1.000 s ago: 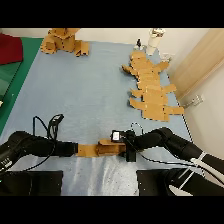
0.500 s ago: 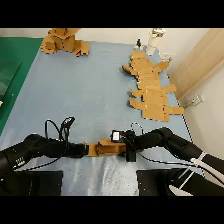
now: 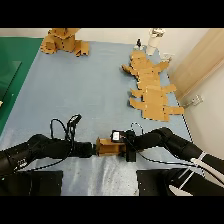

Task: Fold the box.

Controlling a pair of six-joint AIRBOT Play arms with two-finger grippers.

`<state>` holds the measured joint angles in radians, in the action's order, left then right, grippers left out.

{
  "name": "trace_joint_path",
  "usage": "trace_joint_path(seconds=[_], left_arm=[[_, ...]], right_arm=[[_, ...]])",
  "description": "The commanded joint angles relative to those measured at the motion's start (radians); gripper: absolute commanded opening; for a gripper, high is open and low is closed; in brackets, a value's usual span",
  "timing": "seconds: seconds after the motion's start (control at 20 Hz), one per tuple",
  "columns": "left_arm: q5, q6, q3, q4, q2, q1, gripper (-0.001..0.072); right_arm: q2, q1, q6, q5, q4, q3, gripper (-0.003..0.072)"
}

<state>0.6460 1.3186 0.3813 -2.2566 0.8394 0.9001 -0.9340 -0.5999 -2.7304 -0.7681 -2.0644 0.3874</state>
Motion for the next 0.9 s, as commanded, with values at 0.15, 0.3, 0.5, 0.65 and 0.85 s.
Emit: trace_joint_path(seconds=[0.15, 0.3, 0.5, 0.65, 0.85], left_arm=[[0.04, -0.032, 0.008, 0.027, 0.0, -0.005, 0.0015], [0.059, -0.081, 0.008, 0.063, 0.0, -0.075, 0.0016], [0.068, -0.079, 0.008, 0.057, 0.0, -0.158, 0.0472], [0.069, -0.077, 0.008, 0.057, 0.0, -0.16, 0.0474], [0.07, -0.077, 0.008, 0.057, 0.0, -0.16, 0.0474]], right_arm=[[0.0, 0.0, 0.0, 0.0, 0.0, 0.0, 0.0474], [0.0, 0.0, 0.0, 0.0, 0.0, 0.0, 0.0474], [0.0, 0.0, 0.0, 0.0, 0.0, 0.0, 0.0474], [0.0, 0.0, 0.0, 0.0, 0.0, 0.0, 0.0474], [0.0, 0.0, 0.0, 0.0, 0.0, 0.0, 0.0474]])
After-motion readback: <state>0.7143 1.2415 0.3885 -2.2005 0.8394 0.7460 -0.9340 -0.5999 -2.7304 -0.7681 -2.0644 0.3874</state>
